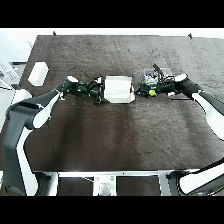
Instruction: Fold the box and place the chain.
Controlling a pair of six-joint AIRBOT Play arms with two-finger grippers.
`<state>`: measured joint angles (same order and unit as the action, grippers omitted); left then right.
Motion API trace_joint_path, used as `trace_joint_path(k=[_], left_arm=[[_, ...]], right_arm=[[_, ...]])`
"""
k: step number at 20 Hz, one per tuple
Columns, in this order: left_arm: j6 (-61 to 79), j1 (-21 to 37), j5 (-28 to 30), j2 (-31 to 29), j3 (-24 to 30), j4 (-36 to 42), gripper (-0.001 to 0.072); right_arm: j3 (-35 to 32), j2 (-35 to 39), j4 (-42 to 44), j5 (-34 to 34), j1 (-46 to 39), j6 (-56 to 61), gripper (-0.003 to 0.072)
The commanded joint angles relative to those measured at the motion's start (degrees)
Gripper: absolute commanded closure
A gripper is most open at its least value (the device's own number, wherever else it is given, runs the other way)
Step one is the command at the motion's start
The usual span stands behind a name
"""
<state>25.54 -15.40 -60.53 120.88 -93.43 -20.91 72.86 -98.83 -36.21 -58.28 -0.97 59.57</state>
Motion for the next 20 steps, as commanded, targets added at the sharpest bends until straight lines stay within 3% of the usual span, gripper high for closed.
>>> trace_joint_path(k=[1, 2, 3, 5, 6, 20], left_arm=[[0.0, 0.0, 0.1, 0.0, 0.0, 0.0, 0.0419], [0.0, 0.0, 0.0, 0.0, 0.0, 0.0, 0.042], [0.0, 0.0, 0.0, 0.0, 0.0, 0.0, 0.042], [0.0, 0.0, 0.0, 0.0, 0.0, 0.0, 0.042], [0.0, 0.0, 0.0, 0.0, 0.0, 0.0, 0.042], [0.0, 0.0, 0.0, 0.0, 0.0, 0.0, 0.042]], right_arm=[[0.3, 0.6, 1.6, -1.0, 0.2, 0.0, 0.0488], [0.3, 0.6, 1.7, -1.2, 0.2, 0.0, 0.0484], [0.3, 0.6, 1.7, -1.2, 0.3, 0.0, 0.0426], [0.3, 0.5, 1.7, -1.7, 1.4, 0.0, 0.0216], [0.3, 0.6, 1.7, -1.8, 1.9, 0.0, 0.0183], [0.4, 0.6, 1.7, -1.5, 4.1, 0.0, 0.0193]])
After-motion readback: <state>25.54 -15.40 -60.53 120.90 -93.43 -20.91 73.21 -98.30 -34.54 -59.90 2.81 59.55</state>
